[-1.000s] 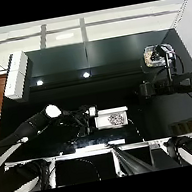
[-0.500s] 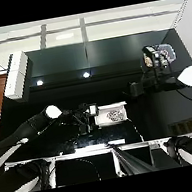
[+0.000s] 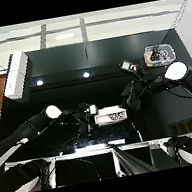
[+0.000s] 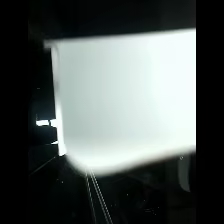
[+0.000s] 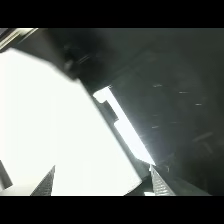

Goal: Fold the box and place the chain.

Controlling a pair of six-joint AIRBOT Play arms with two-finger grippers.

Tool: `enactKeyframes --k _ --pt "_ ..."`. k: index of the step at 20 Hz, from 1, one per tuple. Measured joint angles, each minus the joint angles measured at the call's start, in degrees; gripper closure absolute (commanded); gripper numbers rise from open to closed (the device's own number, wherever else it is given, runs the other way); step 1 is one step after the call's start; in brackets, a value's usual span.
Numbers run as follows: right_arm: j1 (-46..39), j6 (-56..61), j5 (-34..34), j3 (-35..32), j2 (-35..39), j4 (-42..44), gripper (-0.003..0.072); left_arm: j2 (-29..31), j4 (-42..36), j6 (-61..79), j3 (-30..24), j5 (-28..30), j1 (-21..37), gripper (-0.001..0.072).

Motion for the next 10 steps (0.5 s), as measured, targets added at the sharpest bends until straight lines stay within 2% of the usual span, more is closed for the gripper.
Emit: enactKeyframes --k 5,10 --pt "2.34 -7.63 2.23 -1.38 0.15 -2.16 -0.0033 0.0 0.0 -0.68 0.0 0.2 0.0 0.0217" --pt "3.96 -12.72 -0.15 -2.34 0.11 -1.99 -0.0032 0.0 0.02 -1.79 0.0 0.26 -0.02 0.0217"
